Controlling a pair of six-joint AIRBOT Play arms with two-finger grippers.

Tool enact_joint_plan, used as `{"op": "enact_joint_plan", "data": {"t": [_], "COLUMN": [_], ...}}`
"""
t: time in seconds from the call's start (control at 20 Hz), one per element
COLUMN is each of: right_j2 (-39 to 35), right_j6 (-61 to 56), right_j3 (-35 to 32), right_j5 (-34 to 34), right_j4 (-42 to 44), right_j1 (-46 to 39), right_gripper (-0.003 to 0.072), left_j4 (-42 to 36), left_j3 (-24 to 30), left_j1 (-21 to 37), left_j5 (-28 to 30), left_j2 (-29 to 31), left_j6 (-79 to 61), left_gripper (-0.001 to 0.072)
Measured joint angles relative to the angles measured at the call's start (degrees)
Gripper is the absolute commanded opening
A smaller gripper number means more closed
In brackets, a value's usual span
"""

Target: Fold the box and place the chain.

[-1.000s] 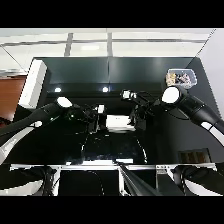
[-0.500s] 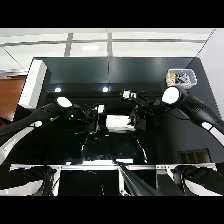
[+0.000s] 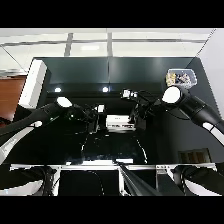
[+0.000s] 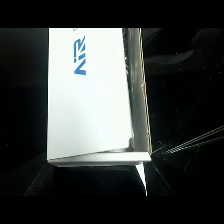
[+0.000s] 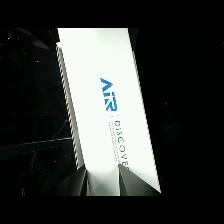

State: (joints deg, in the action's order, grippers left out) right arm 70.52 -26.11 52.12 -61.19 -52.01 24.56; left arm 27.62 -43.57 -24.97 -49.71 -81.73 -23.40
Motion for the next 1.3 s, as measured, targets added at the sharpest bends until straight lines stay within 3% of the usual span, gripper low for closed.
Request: {"op": "enact_joint_plan", "data": {"t": [0.25,0.3,0.5,0.6,1.3], "right_j2": [0.02,0.00,0.04,0.04,0.63], "right_j6": [0.00,0.00,-0.15,-0.52,-2.51], "right_j3": [-0.02,-0.02,-0.13,-0.15,-1.49], "right_j5": [-0.09,-0.26,-1.18,-1.64,-1.84], "right_j4": [-0.04,-0.04,-0.07,-0.09,0.44], "right_j1": [0.00,0.00,0.00,0.00,0.00], "right_gripper": [0.0163,0.0221,0.0222,0.0270,0.0270], "left_j4": [0.00,0.00,-0.02,-0.04,0.02], "left_j3": [0.00,0.00,-0.02,-0.02,0.00], "left_j1": [0.00,0.00,0.00,0.00,-0.02], "left_j5": [0.00,0.00,0.00,-0.04,0.00], "left_j2": [0.00,-0.02,0.00,0.00,0.00], "left_j6": [-0.11,-0.13,-0.20,-0.20,-0.22], "left_gripper": [0.0462,0.0462,0.0462,0.0462,0.0463]}}
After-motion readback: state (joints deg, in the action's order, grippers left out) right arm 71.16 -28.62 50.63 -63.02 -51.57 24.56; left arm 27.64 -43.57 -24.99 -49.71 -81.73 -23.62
